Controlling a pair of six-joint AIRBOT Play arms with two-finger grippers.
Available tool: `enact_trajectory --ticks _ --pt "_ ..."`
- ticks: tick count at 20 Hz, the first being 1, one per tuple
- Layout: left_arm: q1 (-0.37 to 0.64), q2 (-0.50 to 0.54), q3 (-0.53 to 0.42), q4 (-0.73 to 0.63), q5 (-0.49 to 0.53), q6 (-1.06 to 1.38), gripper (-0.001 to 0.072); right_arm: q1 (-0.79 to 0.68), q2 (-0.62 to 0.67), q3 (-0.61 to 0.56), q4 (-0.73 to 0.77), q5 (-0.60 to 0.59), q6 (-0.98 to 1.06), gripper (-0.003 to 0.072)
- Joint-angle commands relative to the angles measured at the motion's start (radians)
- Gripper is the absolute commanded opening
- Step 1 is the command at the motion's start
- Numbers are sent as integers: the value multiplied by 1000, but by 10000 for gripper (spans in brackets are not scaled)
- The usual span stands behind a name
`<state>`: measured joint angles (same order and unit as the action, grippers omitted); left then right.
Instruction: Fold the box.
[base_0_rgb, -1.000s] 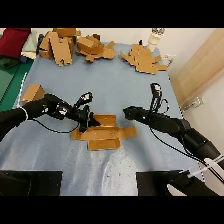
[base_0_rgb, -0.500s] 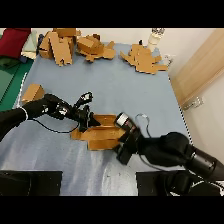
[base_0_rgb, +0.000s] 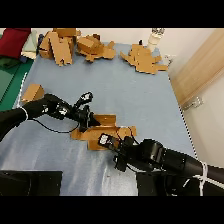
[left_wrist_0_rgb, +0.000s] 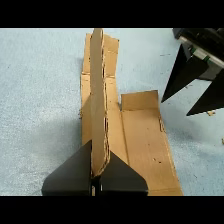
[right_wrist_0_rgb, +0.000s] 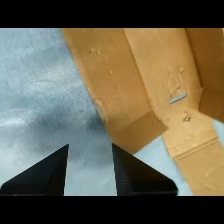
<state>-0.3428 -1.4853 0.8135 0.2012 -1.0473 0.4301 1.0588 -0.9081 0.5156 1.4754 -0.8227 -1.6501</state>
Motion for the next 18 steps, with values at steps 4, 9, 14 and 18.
enact_trajectory --ticks 4,9,14,18 --pt "0 0 0 0 0 0 12 6 -38 0 -76 164 0 427" --pt "0 0 0 0 0 0 12 6 -40 -1 -180 176 0 427" --pt "-1 0 0 0 0 0 12 6 -66 -2 -185 203 -1 427" --pt "0 0 0 0 0 0 12 7 -114 -2 -151 202 -11 427"
